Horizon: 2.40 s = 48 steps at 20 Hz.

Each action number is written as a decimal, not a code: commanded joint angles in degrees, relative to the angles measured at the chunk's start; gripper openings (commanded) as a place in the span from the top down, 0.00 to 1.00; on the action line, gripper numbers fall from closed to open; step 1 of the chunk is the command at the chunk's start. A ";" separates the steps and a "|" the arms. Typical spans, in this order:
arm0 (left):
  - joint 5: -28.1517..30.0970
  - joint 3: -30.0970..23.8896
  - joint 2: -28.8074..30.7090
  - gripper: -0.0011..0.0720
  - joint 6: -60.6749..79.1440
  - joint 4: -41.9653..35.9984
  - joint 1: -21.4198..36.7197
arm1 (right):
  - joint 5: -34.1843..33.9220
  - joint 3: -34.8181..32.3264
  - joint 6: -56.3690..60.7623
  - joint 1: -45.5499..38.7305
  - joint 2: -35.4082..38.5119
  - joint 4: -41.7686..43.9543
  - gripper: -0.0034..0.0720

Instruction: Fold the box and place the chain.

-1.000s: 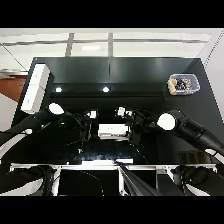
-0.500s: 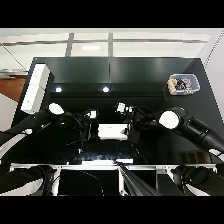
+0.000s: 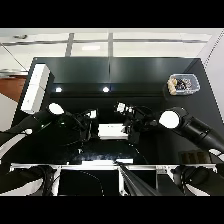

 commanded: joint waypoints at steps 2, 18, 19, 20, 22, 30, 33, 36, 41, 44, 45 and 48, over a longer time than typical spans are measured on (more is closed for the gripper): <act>0.04 -0.02 -0.04 0.35 0.07 0.04 -0.02 | -0.87 -0.09 0.04 0.00 -1.55 -0.04 0.66; 0.04 -0.02 -0.04 0.35 0.04 0.04 -0.02 | 0.83 -0.09 0.04 0.00 -1.86 -0.04 0.67; 0.04 -0.02 -0.04 0.35 0.07 0.07 -0.02 | 0.83 -0.09 0.04 0.00 -1.88 -0.04 0.67; 0.04 -0.02 -0.04 0.35 0.07 0.04 -0.02 | 0.83 -0.09 0.04 0.00 -1.86 -0.04 0.67; 0.04 -0.02 -0.04 0.35 0.07 0.04 -0.02 | 0.85 -0.09 0.04 0.00 -1.86 -0.07 0.67; 0.04 -0.02 -0.04 0.35 0.07 0.07 -0.02 | 1.14 0.02 0.13 0.00 -1.86 -0.07 0.67; 0.04 -0.02 -0.04 0.35 0.07 0.07 -0.02 | 2.36 0.02 1.64 0.00 -1.84 -0.17 0.67; 0.04 -0.02 -0.04 0.35 0.07 0.04 -0.02 | 3.26 0.04 1.81 0.00 -1.81 -0.35 0.67; 0.04 -0.02 -0.04 0.35 0.07 0.07 -0.02 | 3.19 0.04 1.81 0.00 -1.81 -0.31 0.67; 0.04 -0.02 -0.04 0.35 0.04 0.04 -0.02 | 2.95 0.04 1.81 0.00 -1.81 -0.31 0.54; 0.04 -0.02 -0.04 0.35 0.07 0.04 -0.02 | 2.91 0.02 1.81 0.00 -1.81 -0.31 0.54; 0.04 -0.02 -0.04 0.35 0.07 0.04 -0.02 | 2.05 -0.02 1.84 0.00 -2.14 -0.28 0.54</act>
